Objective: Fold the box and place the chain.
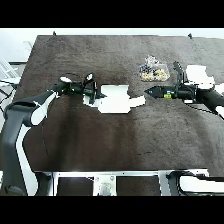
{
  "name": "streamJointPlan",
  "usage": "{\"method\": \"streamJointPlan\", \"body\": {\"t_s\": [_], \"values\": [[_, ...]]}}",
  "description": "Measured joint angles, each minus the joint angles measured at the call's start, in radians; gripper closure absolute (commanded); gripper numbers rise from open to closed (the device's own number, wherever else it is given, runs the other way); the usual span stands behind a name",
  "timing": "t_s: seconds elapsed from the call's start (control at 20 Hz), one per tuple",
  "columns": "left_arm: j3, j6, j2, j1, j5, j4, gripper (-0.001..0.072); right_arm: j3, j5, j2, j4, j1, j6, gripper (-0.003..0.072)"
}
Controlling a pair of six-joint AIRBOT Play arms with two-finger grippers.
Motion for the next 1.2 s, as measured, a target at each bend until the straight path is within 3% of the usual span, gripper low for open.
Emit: {"method": "streamJointPlan", "body": {"t_s": [0.5, 0.6, 0.65, 0.7, 1.2], "values": [[0.0, -0.002, -0.002, -0.001, 0.003, 0.006, 0.0688, -0.109, 0.064, 0.129, 0.029, 0.069, -0.16, 0.0386], [0.0, -0.003, -0.002, -0.001, 0.003, 0.006, 0.0688, -0.15, 0.053, 0.19, 0.026, 0.116, -0.219, 0.0126], [0.0, -0.003, -0.002, -0.001, 0.003, 0.006, 0.0688, -0.171, 0.025, 0.215, 0.016, 0.142, -0.259, 0.012], [0.0, -0.003, -0.002, -0.001, 0.003, 0.006, 0.0688, -0.191, -0.007, 0.231, 0.002, 0.167, -0.297, 0.0031], [0.0, -0.003, -0.002, -0.001, 0.004, 0.005, 0.0688, -0.312, -0.342, 0.238, -0.18, 0.398, -0.672, 0.0021]]}}
